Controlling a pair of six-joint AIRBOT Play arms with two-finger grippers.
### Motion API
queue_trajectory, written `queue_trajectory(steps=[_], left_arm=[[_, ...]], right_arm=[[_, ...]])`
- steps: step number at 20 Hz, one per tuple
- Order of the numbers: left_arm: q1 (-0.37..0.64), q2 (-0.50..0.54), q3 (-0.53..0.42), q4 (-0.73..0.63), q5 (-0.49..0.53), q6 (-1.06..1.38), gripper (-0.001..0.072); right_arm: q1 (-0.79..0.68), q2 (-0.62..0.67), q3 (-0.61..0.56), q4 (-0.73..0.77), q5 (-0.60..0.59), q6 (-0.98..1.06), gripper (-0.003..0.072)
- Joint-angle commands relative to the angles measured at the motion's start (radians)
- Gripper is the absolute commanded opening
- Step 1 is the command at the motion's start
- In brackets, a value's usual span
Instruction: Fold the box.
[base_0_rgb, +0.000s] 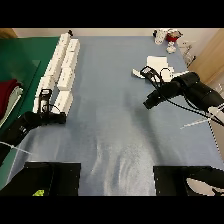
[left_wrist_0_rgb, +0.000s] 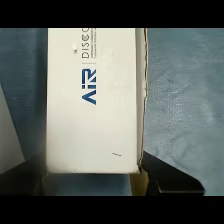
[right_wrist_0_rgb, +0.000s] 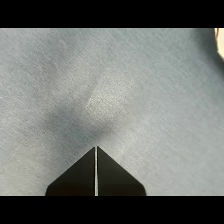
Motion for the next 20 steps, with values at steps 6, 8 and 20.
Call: queue_trajectory(steps=[6, 8, 20], left_arm=[[-0.005, -0.267, 0.202, -0.031, 0.119, -0.01, 0.0514], [-0.009, -0.318, 0.264, -0.037, 0.113, -0.011, 0.0514], [-0.011, -0.347, 0.306, -0.041, 0.111, -0.016, 0.0514]], right_arm=[[0.0, 0.0, 0.001, 0.0, 0.0, 0.0, 0.0016], [0.0, 0.0, 0.001, 0.0, 0.0, 0.0, 0.0015], [0.0, 0.0, 0.001, 0.0, 0.0, 0.0, 0.0016]])
